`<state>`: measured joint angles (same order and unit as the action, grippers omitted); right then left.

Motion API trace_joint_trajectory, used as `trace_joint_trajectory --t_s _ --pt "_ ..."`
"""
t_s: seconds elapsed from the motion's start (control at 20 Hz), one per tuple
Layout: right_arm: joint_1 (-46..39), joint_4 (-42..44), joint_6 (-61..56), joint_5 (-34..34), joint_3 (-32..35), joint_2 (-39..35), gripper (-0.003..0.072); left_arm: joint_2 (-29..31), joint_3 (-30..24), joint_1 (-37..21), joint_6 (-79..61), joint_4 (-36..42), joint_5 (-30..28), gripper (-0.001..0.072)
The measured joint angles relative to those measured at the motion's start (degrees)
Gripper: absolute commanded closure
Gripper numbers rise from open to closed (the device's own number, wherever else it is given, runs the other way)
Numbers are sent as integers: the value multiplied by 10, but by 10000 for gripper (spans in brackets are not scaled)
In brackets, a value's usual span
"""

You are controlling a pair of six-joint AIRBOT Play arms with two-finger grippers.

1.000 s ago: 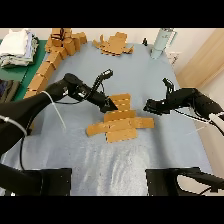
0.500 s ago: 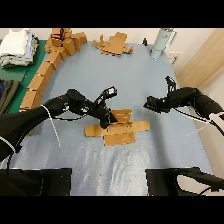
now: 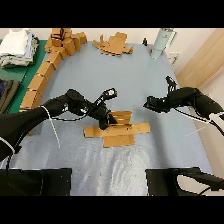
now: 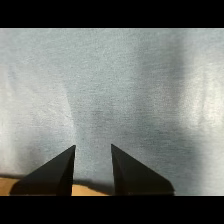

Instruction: Fold the box.

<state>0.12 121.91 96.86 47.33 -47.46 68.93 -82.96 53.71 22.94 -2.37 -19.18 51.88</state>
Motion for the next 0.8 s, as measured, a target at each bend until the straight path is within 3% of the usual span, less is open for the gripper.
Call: trace_joint_trajectory --t_s 0.8 --pt "0 0 0 -1 0 0 354 -51 42 -26 15 0 32 698"
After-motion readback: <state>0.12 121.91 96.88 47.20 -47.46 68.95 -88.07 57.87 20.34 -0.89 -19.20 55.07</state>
